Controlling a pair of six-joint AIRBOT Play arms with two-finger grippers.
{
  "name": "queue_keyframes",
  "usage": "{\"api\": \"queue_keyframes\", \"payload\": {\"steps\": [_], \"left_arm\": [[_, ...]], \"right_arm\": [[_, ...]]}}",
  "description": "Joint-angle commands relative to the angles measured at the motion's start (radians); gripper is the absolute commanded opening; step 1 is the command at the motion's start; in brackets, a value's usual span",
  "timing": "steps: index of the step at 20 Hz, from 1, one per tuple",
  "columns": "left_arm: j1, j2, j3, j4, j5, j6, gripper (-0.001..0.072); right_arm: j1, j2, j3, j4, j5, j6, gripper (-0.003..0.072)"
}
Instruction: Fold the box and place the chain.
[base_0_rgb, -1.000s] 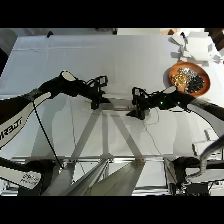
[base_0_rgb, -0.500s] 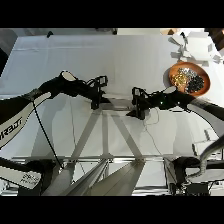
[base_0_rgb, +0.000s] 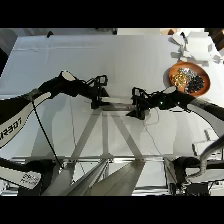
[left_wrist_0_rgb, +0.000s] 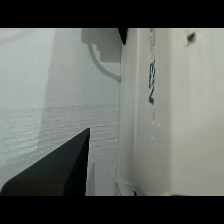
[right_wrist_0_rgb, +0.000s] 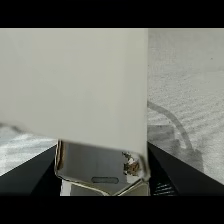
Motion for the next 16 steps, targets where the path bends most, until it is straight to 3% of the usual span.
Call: {"api": "queue_keyframes", "payload": {"steps": [1, 4, 10, 13, 15, 16], "left_arm": [[0.002, 0.019, 0.0, 0.018, -0.001, 0.0, 0.0348], [0.008, 0.061, 0.0, 0.091, -0.017, -0.036, 0.0347], [0.116, 0.126, -0.001, 0.206, -0.189, -0.196, 0.0327], [0.12, 0.176, -0.001, 0.296, -0.202, -0.245, 0.0193], [0.111, 0.21, -0.001, 0.32, -0.208, -0.282, 0.0162], [0.105, 0.225, -0.001, 0.315, -0.227, -0.319, 0.0001]], "right_arm": [[0.0, 0.0, 0.0, 0.001, -0.001, 0.002, 0.0404], [0.0, 0.0, 0.0, 0.001, -0.001, 0.002, 0.0404], [0.0, 0.0, 0.0, 0.001, -0.002, 0.002, 0.0404], [0.0, 0.0, 0.0, 0.001, -0.001, 0.002, 0.0404], [0.0, 0.0, 0.0, 0.001, -0.001, 0.002, 0.0404], [0.0, 0.0, 0.0, 0.001, -0.001, 0.002, 0.0404]]}}
